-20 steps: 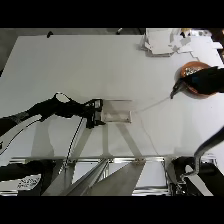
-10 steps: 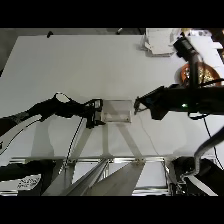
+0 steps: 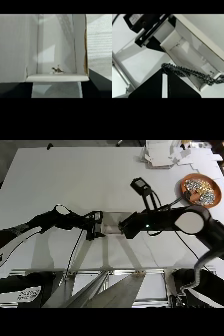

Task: Fold the box and place the chain.

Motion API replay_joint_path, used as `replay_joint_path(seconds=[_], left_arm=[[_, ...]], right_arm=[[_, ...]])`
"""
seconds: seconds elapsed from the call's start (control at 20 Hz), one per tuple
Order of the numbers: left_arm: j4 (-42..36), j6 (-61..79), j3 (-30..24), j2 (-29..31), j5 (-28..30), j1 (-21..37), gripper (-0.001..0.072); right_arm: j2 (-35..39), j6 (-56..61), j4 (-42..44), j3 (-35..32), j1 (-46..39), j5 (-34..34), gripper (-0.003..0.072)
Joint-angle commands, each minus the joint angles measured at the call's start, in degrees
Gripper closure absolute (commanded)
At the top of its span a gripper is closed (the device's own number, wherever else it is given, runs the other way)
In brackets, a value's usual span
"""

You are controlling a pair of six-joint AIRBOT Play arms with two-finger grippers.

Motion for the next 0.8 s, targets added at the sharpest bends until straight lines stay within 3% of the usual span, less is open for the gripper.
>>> replay_joint_path(seconds=[0.0,0.4,0.45,0.5,0.55,0.75], left_arm=[[0.0,0.0,0.0,0.0,0.0,0.0,0.0505],[0.0,0.0,0.0,0.0,0.0,0.0,0.0505],[0.0,0.0,0.0,0.0,0.0,0.0,0.0505],[0.0,0.0,0.0,0.0,0.0,0.0,0.0505],[0.0,0.0,0.0,0.0,0.0,0.0,0.0505],[0.0,0.0,0.0,0.0,0.0,0.0,0.0505]], right_arm=[[-4.8,-0.1,-0.1,-1.0,2.6,-2.6,0.0664],[-13.1,-0.1,0.0,-1.0,4.5,-7.8,0.0661],[-13.5,-0.1,-0.1,-1.0,4.5,-7.7,0.063],[-13.5,-0.1,-0.1,-1.0,4.5,-7.5,0.0543],[-13.1,-0.1,0.5,-0.9,4.5,-7.0,0.0482],[-3.6,-0.5,-2.3,0.1,2.0,-1.2,0.0483]])
